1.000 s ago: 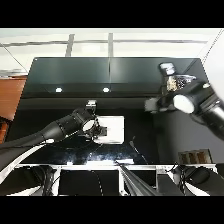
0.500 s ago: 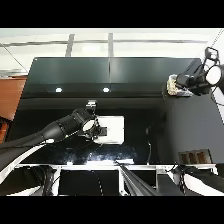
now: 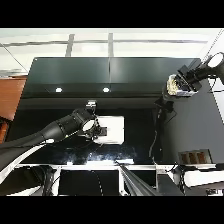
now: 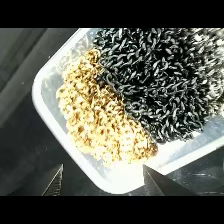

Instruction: Fold the box and place the chain.

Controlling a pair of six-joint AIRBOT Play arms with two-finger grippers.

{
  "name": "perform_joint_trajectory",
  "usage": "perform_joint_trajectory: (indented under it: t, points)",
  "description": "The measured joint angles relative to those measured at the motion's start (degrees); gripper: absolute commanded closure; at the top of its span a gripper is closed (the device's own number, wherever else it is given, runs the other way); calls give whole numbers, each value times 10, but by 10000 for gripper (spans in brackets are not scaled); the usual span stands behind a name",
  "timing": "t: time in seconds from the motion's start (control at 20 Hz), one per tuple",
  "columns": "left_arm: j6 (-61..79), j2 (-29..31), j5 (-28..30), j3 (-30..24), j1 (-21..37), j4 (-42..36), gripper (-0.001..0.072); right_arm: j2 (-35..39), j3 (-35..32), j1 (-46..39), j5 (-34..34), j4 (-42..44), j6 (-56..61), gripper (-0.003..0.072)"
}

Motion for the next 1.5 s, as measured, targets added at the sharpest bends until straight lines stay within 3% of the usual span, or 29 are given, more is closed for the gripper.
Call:
perform_joint_trajectory:
  t: [0.75,0.8,0.9,1.25,1.5]
  points:
    - [0,0,-1,0,0,-1,677,-66,12,-4,-37,35,58,157]
    - [0,0,-1,0,0,-1,677,-68,12,-4,-37,36,56,364]
    - [0,0,-1,0,0,-1,677,-72,11,-3,-39,40,45,664]
    - [0,0,0,0,0,-1,677,-59,47,-4,-20,60,-48,660]
    - [0,0,0,0,0,-1,677,8,74,-9,5,61,-140,660]
